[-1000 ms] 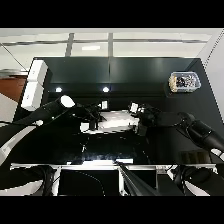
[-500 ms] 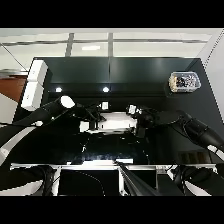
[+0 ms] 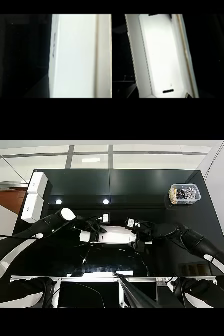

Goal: Fold the box and place the chain.

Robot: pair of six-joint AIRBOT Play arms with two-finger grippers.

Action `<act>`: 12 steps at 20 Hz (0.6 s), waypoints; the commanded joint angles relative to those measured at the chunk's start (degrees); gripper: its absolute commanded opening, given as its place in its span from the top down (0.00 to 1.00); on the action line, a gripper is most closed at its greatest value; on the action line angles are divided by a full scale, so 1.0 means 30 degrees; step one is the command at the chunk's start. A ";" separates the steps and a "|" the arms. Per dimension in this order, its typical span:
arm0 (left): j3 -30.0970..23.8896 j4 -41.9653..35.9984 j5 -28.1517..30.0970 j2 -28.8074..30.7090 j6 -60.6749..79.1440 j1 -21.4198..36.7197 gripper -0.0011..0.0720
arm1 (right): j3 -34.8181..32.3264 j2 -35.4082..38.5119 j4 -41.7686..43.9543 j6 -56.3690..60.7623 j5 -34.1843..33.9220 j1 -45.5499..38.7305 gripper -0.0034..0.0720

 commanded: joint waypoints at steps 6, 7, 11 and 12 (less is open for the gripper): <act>0.0022 -0.0022 0.0029 0.0015 -0.0058 0.0000 0.95 | 0.0015 -0.1304 0.0007 0.0000 0.0918 0.1115 0.03; 0.0022 -0.0022 0.0029 0.0015 -0.0197 0.0000 0.95 | 0.0015 -0.1596 -0.0007 0.0000 0.0874 0.1129 0.03; 0.0022 -0.0015 0.0029 0.0022 -0.1392 0.0007 0.95 | 0.0015 -0.1858 -0.0699 0.0000 0.1239 0.0787 0.03; 0.0022 -0.0007 0.0022 0.0022 -0.1537 0.0007 0.95 | 0.0015 -0.1858 -0.0699 0.0007 0.1217 0.0561 0.03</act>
